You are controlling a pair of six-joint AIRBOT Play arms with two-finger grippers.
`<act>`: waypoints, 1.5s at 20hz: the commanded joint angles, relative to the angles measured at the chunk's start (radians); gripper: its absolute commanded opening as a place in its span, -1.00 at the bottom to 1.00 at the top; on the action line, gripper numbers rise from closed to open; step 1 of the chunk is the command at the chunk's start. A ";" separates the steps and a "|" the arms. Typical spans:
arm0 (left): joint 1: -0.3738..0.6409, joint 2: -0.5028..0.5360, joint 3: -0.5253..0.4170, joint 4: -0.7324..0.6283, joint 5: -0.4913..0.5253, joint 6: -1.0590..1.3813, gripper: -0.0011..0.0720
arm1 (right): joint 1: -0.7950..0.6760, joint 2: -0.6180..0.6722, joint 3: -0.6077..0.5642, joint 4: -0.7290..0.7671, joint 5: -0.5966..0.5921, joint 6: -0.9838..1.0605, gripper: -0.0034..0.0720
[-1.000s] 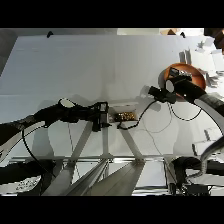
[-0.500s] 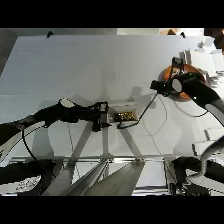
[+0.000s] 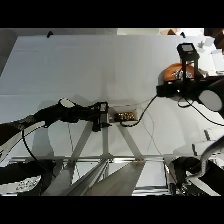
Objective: Fold the box and place the chain.
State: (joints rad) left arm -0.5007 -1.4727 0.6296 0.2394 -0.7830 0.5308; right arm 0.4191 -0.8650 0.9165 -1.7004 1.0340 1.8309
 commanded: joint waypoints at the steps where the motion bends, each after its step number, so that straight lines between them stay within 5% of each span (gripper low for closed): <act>1: 0.000 0.001 0.000 0.000 0.000 0.000 -0.39 | 0.037 0.048 0.001 0.098 0.178 -0.192 -0.85; 5: 0.001 0.001 0.000 0.000 0.000 0.000 -0.39 | 0.037 0.048 0.001 0.381 0.223 -0.523 -0.85; 11: 0.000 0.001 0.000 0.000 0.000 0.000 -0.39 | 0.037 0.048 0.000 0.645 0.216 -0.754 -0.85; 19: 0.000 0.001 0.000 0.000 0.000 0.000 -0.39 | 0.037 0.002 0.001 0.985 -0.098 -0.970 -0.85; 26: 0.000 0.001 0.000 0.000 0.000 0.000 -0.39 | 0.037 0.000 0.001 1.094 -0.183 -1.020 -0.85; 30: 0.000 0.000 0.000 0.000 0.000 0.000 -0.39 | 0.037 0.000 0.001 1.120 -0.346 -1.031 -0.85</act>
State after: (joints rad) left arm -0.5007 -1.4727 0.6296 0.2394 -0.7830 0.5312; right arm 0.4545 -0.8642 0.9161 -0.6197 0.8009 0.8185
